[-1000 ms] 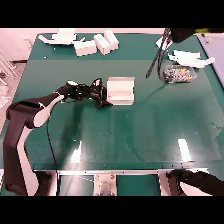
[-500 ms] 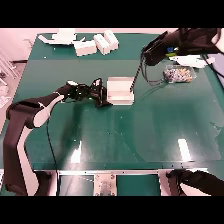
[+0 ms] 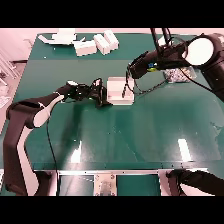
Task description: Fold the box and place the chain.
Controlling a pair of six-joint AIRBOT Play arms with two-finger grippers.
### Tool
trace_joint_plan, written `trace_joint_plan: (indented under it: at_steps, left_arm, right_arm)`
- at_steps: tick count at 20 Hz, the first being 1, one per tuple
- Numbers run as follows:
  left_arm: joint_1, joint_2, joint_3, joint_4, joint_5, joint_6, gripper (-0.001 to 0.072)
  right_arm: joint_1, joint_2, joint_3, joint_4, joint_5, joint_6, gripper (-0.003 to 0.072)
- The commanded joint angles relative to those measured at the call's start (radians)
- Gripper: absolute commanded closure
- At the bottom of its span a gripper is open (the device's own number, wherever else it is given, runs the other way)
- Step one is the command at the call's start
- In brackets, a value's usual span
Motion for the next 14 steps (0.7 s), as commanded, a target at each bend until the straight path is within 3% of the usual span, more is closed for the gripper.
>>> trace_joint_plan:
  at_steps: [1,14]
  left_arm:
    - [0.001,0.000,0.001,0.000,0.000,0.000,0.0425]
    - [0.001,0.001,0.001,0.000,0.000,0.000,0.0425]
  right_arm:
    - [0.003,-0.029,-0.034,0.031,-0.036,0.000,0.0677]
    - [0.003,-0.211,-0.142,0.071,-0.106,0.000,0.0679]
